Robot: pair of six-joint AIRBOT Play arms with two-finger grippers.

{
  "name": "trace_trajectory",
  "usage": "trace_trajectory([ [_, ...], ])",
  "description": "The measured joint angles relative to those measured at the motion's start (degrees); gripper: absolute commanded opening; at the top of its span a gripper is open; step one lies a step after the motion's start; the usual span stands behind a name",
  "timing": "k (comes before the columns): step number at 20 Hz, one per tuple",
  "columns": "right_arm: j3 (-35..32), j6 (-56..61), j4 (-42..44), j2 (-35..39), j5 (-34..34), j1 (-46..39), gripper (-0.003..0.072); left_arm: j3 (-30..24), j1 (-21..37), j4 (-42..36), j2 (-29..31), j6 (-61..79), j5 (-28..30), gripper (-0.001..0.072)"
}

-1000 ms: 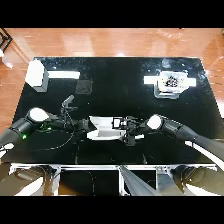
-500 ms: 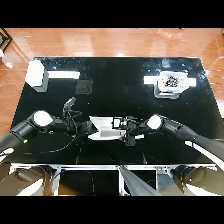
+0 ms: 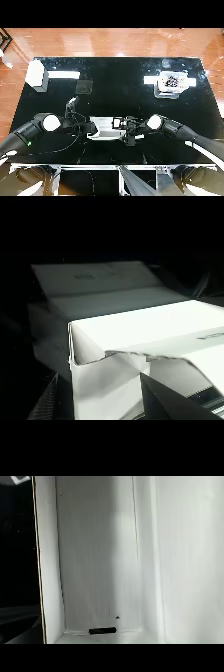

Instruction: Fold the box and place the chain.

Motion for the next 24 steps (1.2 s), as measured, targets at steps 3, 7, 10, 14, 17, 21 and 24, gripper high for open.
trace_trajectory([
  [3, 0.0, 0.0, 0.0, 0.0, 0.0, 0.0, 0.0478, 0.2, -1.6, 1.7, -0.1, -2.5, 0.3, 0.0566],
  [7, 0.0, 0.0, 0.0, 0.0, 0.0, 0.0, 0.0478, 1.2, -3.7, 3.5, -0.1, -4.9, 0.2, 0.0566],
  [10, 0.0, 0.0, 0.0, 0.0, 0.0, 0.0, 0.0478, 2.6, -5.4, 6.2, -0.4, -7.3, -0.3, 0.0566],
  [14, 0.0, 0.0, 0.0, 0.0, 0.0, 0.0, 0.0478, 4.2, -7.5, 9.2, -1.1, -10.2, -1.9, 0.0566],
  [17, 0.0, 0.0, 0.0, 0.0, 0.0, 0.0, 0.0478, 5.1, -8.8, 10.1, -1.3, -11.5, -2.3, 0.0566],
  [21, 0.0, 0.0, 0.0, 0.0, 0.0, 0.0, 0.0478, 5.6, -9.7, 11.0, -1.8, -12.9, -2.7, 0.0561],
  [24, 0.0, 0.0, 0.0, 0.0, 0.0, 0.0, 0.0478, 5.7, -9.9, 11.6, -2.8, -14.1, -2.8, 0.0559],
])
